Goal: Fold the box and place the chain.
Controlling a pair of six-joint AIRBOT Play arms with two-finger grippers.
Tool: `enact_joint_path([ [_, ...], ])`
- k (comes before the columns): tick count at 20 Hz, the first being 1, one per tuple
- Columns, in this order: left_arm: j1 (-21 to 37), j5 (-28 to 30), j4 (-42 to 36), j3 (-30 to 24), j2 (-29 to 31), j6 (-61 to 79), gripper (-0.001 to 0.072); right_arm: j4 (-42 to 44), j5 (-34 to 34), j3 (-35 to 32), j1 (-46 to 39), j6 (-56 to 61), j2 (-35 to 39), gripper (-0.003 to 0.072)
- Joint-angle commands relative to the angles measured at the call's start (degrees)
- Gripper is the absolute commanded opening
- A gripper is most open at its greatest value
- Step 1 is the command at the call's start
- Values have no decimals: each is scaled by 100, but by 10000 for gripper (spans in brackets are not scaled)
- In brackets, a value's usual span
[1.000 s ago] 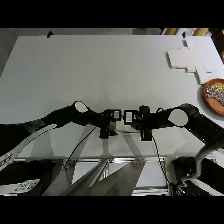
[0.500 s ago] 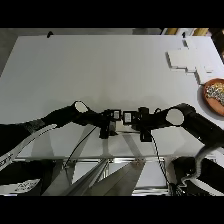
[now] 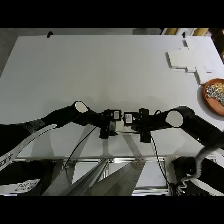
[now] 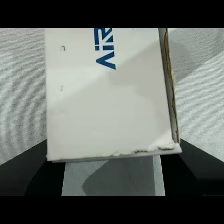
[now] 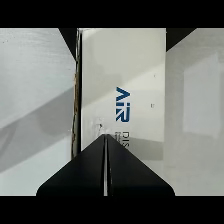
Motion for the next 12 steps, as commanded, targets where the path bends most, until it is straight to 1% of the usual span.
enact_joint_path([
  [1,4,0,-2,-2,2,-2,289,-219,-70,-13,0,404,260,21],
  [3,4,0,-2,-2,2,-2,289,-616,-210,-15,-2,789,654,21],
  [5,4,0,-2,-2,2,-2,289,-901,-208,-15,-103,835,1088,21],
  [7,4,0,-4,-2,2,-2,289,-962,-105,-15,-520,822,1506,21],
  [9,4,0,-2,-2,2,-2,289,-955,310,-15,-1110,511,1803,23],
  [10,4,0,-2,-2,2,-2,289,-957,584,-15,-1366,195,1882,62],
  [11,4,0,-2,-2,2,-2,289,-881,673,-15,-1530,-68,1910,154],
  [12,7,0,-2,-2,2,-2,289,-671,730,-17,-1657,-184,1893,194],
])
